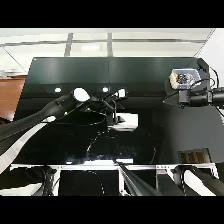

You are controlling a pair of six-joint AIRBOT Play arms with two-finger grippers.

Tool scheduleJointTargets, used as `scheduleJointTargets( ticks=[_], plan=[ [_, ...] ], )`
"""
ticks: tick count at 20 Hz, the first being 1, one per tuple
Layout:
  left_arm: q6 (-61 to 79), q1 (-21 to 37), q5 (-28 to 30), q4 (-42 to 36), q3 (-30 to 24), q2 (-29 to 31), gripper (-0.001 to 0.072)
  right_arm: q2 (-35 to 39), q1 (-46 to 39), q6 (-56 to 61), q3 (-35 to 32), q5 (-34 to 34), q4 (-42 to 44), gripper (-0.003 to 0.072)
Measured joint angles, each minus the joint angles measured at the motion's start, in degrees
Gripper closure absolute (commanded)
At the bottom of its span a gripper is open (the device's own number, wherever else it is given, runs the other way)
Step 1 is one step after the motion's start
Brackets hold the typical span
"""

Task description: Fold the box and place the chain.

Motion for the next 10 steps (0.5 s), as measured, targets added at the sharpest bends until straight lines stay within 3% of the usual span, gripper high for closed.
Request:
scheduleJointTargets(
  ticks=[10],
  plan=[
    [-3.39,-0.37,-5.07,0.57,1.86,-3.93,-0.0009,0.0,0.0,-1.29,0.0,-0.72,-0.11,0.0673]
  ],
)
